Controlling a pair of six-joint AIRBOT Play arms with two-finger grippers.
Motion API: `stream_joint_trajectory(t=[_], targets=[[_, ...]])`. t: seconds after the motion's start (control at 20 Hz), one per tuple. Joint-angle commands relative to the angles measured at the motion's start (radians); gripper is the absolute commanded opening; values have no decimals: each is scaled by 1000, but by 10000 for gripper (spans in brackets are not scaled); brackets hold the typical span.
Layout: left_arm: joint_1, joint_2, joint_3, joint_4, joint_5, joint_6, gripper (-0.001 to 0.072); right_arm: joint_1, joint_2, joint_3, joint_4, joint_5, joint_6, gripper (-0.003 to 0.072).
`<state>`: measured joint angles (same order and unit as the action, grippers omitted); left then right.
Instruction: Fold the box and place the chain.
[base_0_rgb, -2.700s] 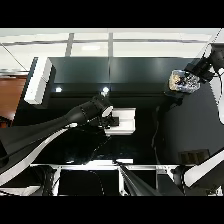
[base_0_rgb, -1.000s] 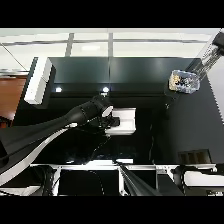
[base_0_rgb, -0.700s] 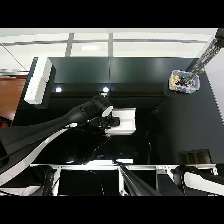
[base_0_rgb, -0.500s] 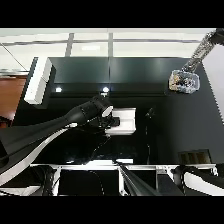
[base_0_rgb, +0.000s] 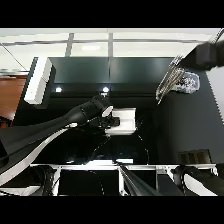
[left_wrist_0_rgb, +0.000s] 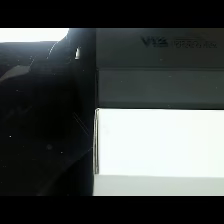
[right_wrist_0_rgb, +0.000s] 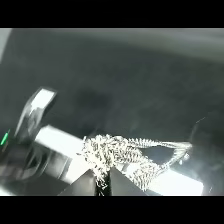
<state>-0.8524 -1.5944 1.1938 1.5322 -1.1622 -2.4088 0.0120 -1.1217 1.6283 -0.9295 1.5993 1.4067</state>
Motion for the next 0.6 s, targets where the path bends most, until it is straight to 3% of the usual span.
stream_joint_trajectory(t=[0.0, 0.25, 0.55], targets=[[1, 0, 0, 0, -1, 0, 28, 87, 40, -101, 52, 92, -63, 20], [1, 0, 0, 0, -2, 0, 28, 174, 40, -164, 178, 73, -106, 20], [1, 0, 0, 0, -2, 0, 28, 280, 35, -312, 179, -138, -106, 20]])
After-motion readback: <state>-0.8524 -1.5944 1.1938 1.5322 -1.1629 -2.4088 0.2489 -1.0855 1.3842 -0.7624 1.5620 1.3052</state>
